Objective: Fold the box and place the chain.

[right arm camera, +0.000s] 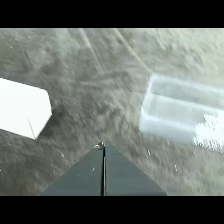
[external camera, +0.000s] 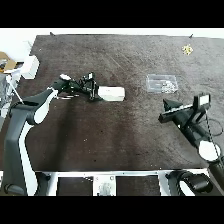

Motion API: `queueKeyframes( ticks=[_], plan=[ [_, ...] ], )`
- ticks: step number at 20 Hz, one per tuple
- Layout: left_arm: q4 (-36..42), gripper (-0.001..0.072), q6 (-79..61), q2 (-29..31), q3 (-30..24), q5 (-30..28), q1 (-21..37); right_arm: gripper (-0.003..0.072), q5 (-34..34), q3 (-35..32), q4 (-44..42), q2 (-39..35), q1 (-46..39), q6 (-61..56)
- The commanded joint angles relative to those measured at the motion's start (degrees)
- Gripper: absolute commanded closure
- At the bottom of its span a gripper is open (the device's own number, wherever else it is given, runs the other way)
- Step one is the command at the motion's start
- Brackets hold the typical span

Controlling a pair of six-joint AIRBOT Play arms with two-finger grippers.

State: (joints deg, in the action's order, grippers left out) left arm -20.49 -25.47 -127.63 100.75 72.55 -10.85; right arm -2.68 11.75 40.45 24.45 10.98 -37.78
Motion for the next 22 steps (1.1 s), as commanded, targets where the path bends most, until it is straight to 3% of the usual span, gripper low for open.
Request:
queueKeyframes(
  ticks=[1,4,5,9,12,17,19,22],
  plan=[
    [-0.02,0.0547,-0.02,0.04,0.02,0.04,-0.04,0.068,3.17,-5.79,-0.81,-3.23,0.02,-1.05],
    [0.04,0.0554,0.76,0.07,0.02,-0.11,-0.04,0.068,3.15,-5.79,-0.81,-3.23,0.02,-1.05],
    [0.31,0.07,2.89,0.2,0.04,0.07,0.0,0.068,3.17,-5.79,-0.81,-3.23,0.02,-1.05],
    [3.67,0.07,11.32,4.72,0.07,-1.53,1.33,0.068,3.41,-5.79,-0.81,-3.23,0.02,-1.05],
    [4.48,0.0701,24.44,12.52,0.07,-7.04,3.37,0.068,4.48,-5.79,-0.81,-3.23,0.02,-1.05],
    [3.58,0.0704,49.29,24.98,0.07,-22.99,9.25,0.068,5.29,-5.79,-0.79,-3.23,0.02,-1.03],
    [-0.09,0.0705,53.55,29.46,0.07,-25.92,12.02,0.068,5.27,-5.79,-0.79,-3.23,0.02,-1.03],
    [-18.6,0.0705,64.04,36.3,-0.11,-28.09,15.5,0.068,5.27,-5.79,0.42,-3.23,0.02,-1.01]
  ],
)
